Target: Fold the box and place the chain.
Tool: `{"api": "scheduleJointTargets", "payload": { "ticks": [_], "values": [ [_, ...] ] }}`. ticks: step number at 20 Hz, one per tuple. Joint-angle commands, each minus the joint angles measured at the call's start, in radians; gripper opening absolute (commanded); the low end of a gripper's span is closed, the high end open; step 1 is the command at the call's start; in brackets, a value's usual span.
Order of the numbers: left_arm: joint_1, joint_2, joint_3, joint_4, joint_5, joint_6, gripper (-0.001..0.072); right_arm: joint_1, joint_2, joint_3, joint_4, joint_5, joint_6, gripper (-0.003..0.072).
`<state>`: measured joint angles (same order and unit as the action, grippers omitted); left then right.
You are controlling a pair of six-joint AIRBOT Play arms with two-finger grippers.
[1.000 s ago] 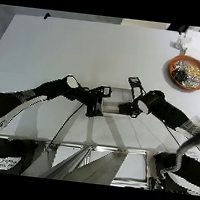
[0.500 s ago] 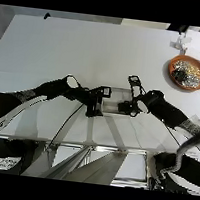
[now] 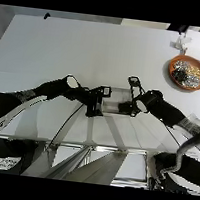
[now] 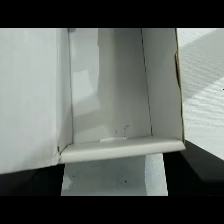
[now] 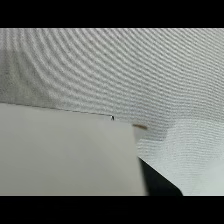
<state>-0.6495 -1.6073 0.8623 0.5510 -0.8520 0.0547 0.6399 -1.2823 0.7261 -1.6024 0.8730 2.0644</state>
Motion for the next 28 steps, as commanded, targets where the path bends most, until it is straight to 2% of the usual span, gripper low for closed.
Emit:
{"api": "scheduleJointTargets", "payload": {
  "ticks": [1, 2, 5, 9, 16, 17, 18, 19, 22, 24, 28],
  "values": [
    [0.0, 0.001, 0.0, 0.0, 0.025, -0.003, 0.0203, 0.0, 0.005, 0.001, 0.002, 0.002, -0.003, 0.0283],
    [0.0, 0.001, 0.0, 0.0, 0.026, -0.003, 0.0203, 0.0, 0.012, 0.001, 0.002, 0.003, -0.021, 0.0312],
    [0.0, 0.001, 0.0, -0.001, 0.025, -0.003, 0.0203, 0.0, 0.076, 0.001, -0.003, 0.03, -0.135, 0.0316],
    [0.0, 0.0, 0.0, -0.001, 0.025, -0.003, 0.0203, 0.0, 0.229, 0.001, -0.027, 0.089, -0.175, 0.0317],
    [0.0, 0.001, 0.0, 0.0, 0.026, -0.003, 0.0203, 0.0, 0.492, 0.001, -0.045, 0.269, -0.309, 0.0314],
    [0.0, 0.001, 0.0, -0.001, 0.025, -0.003, 0.0203, -0.001, 0.518, 0.001, -0.069, 0.272, -0.319, 0.0311],
    [0.0, 0.001, 0.0, 0.0, 0.025, -0.003, 0.0203, -0.013, 0.536, 0.001, -0.1, 0.262, -0.319, 0.0263],
    [0.0, 0.001, 0.0, -0.001, 0.026, -0.003, 0.0203, -0.037, 0.544, 0.001, -0.119, 0.244, -0.319, 0.0216],
    [0.0, 0.001, 0.0, -0.001, 0.026, -0.003, 0.0203, -0.191, 0.537, 0.019, -0.108, 0.169, -0.333, 0.0225],
    [0.0, 0.001, 0.0, 0.0, 0.026, -0.003, 0.0203, -0.334, 0.514, 0.06, -0.064, 0.108, -0.438, 0.0224],
    [0.0, 0.001, 0.0, 0.0, 0.026, -0.003, 0.0203, -0.647, 0.326, 0.214, 0.041, 0.042, -0.585, 0.0224]
  ]
}}
